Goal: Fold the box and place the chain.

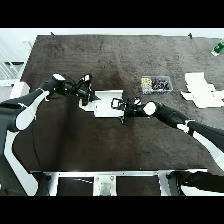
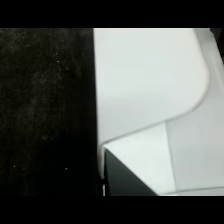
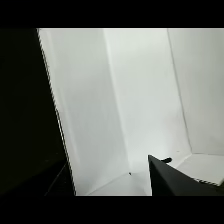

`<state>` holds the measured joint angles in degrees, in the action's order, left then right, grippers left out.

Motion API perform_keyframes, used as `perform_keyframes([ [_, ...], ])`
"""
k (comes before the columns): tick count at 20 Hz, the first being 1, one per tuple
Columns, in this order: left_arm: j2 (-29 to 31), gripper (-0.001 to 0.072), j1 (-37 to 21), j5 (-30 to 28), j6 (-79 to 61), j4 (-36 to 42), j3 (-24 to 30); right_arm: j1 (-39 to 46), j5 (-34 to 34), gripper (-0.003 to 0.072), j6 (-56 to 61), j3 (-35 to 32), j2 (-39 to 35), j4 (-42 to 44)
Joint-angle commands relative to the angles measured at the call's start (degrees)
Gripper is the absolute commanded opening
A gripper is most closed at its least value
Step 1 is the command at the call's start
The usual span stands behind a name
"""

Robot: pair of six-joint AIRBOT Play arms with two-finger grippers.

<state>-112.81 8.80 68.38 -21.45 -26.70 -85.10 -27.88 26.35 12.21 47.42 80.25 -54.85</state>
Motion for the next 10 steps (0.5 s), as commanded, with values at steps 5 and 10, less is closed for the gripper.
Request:
perform_keyframes([
  [5,0.0,0.0022,-0.02,0.09,-0.02,0.0,0.0,0.22,-4.92,0.0551,1.07,0.63,-1.07,-0.02],
  [10,0.0,0.0022,-0.02,0.02,-0.02,0.02,0.0,0.74,-5.05,0.0604,0.81,1.7,-1.07,-0.07],
])
